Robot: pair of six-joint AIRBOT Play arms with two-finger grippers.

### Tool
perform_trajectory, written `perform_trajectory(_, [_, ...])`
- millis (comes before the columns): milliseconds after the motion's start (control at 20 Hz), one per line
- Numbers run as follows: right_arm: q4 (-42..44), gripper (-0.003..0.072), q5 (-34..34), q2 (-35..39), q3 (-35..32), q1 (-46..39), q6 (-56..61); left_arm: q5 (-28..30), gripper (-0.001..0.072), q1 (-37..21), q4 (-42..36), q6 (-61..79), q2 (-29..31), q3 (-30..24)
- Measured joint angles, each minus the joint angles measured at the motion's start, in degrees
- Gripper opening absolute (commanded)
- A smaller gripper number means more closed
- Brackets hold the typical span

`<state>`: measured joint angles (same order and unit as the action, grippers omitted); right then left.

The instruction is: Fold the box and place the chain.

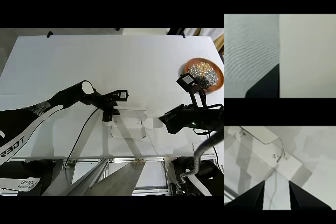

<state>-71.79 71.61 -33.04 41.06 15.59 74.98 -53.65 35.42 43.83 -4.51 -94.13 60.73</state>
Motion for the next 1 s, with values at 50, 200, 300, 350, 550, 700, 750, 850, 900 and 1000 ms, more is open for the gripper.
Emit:
perform_trajectory(50, [0.00, 0.0335, 0.00, 0.00, 0.00, -0.02, -0.02, 0.15, 0.0007, 0.00, 0.07, 0.00, -0.15, 0.00])
perform_trajectory(200, [0.00, 0.0335, -0.02, 0.00, 0.00, -0.02, -0.02, 0.50, 0.0006, 0.02, 0.52, -0.13, -0.52, -0.02])
perform_trajectory(300, [0.00, 0.0335, -0.04, 0.00, 0.00, -0.02, -0.02, 0.48, 0.0006, 0.02, 0.87, -0.76, -0.59, 0.02])
perform_trajectory(350, [-0.02, 0.0335, -0.07, 0.00, 0.00, -0.02, -0.02, 0.28, 0.0006, 0.04, 1.44, -1.51, -0.61, 0.24])
perform_trajectory(550, [-0.02, 0.0335, -0.11, 0.00, 0.00, -0.02, -0.02, -2.32, 0.0006, 0.13, 6.38, -5.86, -0.61, 2.25])
perform_trajectory(700, [0.00, 0.0335, -0.11, 0.00, 0.00, -0.02, -0.02, -3.10, 0.0006, 0.13, 9.03, -7.52, -0.52, 4.07])
perform_trajectory(750, [-0.02, 0.0335, -0.15, 0.00, 0.00, -0.02, -0.02, -3.28, 0.0005, 0.13, 9.40, -7.80, -0.48, 4.50])
perform_trajectory(850, [-0.02, 0.0335, -0.20, 0.00, 0.00, 0.00, -0.02, -3.69, 0.0006, 0.13, 9.86, -8.33, -0.46, 5.14])
perform_trajectory(900, [-0.02, 0.0335, -0.24, 0.00, 0.00, -0.02, -0.02, -3.67, 0.0006, 0.13, 9.97, -8.50, -0.44, 5.29])
perform_trajectory(1000, [0.00, 0.0335, -0.26, 0.00, 0.00, -0.02, -0.02, -3.30, 0.0007, 0.17, 9.99, -8.74, -0.44, 5.53])
